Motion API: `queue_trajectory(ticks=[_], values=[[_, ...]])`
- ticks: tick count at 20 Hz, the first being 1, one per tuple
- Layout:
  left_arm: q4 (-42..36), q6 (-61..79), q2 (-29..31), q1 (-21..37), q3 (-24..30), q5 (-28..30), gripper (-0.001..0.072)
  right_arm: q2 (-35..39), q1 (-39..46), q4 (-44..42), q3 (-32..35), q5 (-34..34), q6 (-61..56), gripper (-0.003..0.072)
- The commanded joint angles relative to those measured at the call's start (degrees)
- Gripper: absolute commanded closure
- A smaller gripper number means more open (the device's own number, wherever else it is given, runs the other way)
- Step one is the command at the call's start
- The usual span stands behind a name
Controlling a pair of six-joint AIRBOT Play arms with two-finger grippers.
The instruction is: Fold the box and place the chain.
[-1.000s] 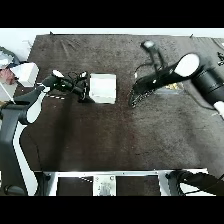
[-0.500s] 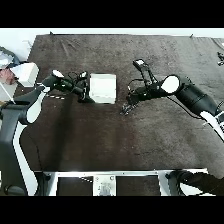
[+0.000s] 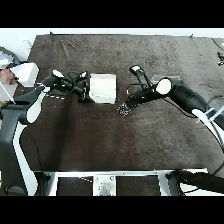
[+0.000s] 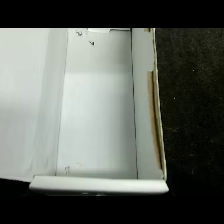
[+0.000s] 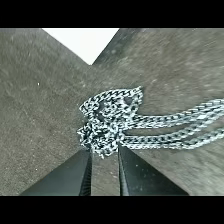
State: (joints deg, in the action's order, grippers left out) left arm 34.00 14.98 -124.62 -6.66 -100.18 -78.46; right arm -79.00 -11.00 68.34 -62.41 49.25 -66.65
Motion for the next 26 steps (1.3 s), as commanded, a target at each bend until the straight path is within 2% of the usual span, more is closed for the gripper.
queue_trajectory(ticks=[1, 6, 15, 18, 20, 26], values=[[0.00, 0.02, 0.04, -0.02, -0.04, 0.02, 0.0339, -4.87, -0.24, -4.50, -0.59, -0.57, 4.83, 0.0480], [0.00, 0.02, 0.04, -0.02, -0.04, 0.02, 0.0340, -8.92, -4.04, -4.72, -2.73, 1.99, 6.54, 0.0480], [-0.02, 0.02, 0.04, -0.02, -0.04, 0.00, 0.0339, -12.24, -4.63, -4.42, -4.22, 0.28, 5.16, 0.0479], [-0.09, 0.02, 0.04, -0.02, -0.04, 0.00, 0.0340, -14.58, -4.63, -0.44, -6.56, 0.42, 2.73, 0.0476], [-0.11, 0.02, 0.04, -0.02, -0.07, 0.02, 0.0339, -14.51, -4.63, 2.67, -7.67, 0.35, 0.83, 0.0414], [-0.13, 0.02, 0.04, -0.02, -0.04, 0.02, 0.0340, -14.60, -4.66, 2.19, -8.31, 0.94, 0.81, 0.0416]])
